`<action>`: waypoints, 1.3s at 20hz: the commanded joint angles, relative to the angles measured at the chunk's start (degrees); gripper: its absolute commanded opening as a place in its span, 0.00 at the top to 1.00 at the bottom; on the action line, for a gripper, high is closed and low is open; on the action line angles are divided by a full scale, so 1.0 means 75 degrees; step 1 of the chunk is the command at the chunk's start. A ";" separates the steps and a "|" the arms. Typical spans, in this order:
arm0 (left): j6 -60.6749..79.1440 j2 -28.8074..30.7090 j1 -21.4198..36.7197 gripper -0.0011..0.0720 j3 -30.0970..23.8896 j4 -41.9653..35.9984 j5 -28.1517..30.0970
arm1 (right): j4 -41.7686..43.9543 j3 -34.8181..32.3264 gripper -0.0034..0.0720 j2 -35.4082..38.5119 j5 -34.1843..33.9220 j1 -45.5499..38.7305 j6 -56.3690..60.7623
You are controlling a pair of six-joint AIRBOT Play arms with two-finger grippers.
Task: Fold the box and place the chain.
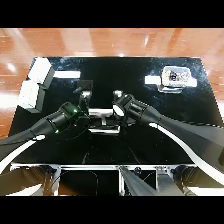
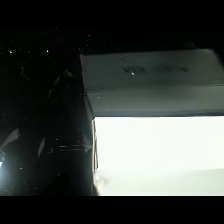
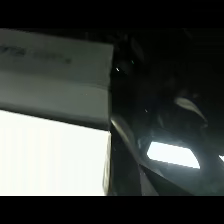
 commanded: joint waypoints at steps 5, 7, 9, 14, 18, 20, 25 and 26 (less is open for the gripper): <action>-0.0015 0.0000 0.0000 0.95 -0.0003 0.0006 0.0017 | -0.0831 -0.0006 0.24 0.1311 0.1285 0.0338 -0.1032; -0.0012 0.0000 -0.0003 0.95 -0.0003 0.0006 0.0012 | -0.1413 -0.0140 0.24 0.1993 0.1976 0.0586 -0.1172; -0.0015 0.0000 -0.0003 0.95 -0.0003 0.0003 0.0017 | -0.2361 -0.0414 0.24 0.2672 0.3002 0.0787 -0.1189; -0.0015 0.0000 0.0000 0.95 -0.0003 0.0006 0.0023 | -0.3684 -0.1271 0.24 0.4421 0.3672 -0.0041 -0.1142; -0.0015 0.0000 0.0000 0.95 -0.0003 0.0006 0.0020 | -0.3649 -0.1271 0.24 0.4581 0.2107 -0.2553 -0.1507; -0.0015 0.0000 0.0000 0.95 -0.0003 0.0009 0.0020 | -0.3276 -0.1244 0.24 0.4444 0.0895 -0.4106 -0.1714; -0.0015 0.0000 0.0000 0.95 -0.0003 0.0006 0.0020 | -0.1702 -0.0064 0.24 0.2678 -0.0761 -0.6802 -0.2696; -0.0015 0.0000 0.0000 0.95 -0.0003 0.0009 0.0006 | -0.1641 0.0321 0.24 0.2154 -0.0871 -0.6971 -0.2833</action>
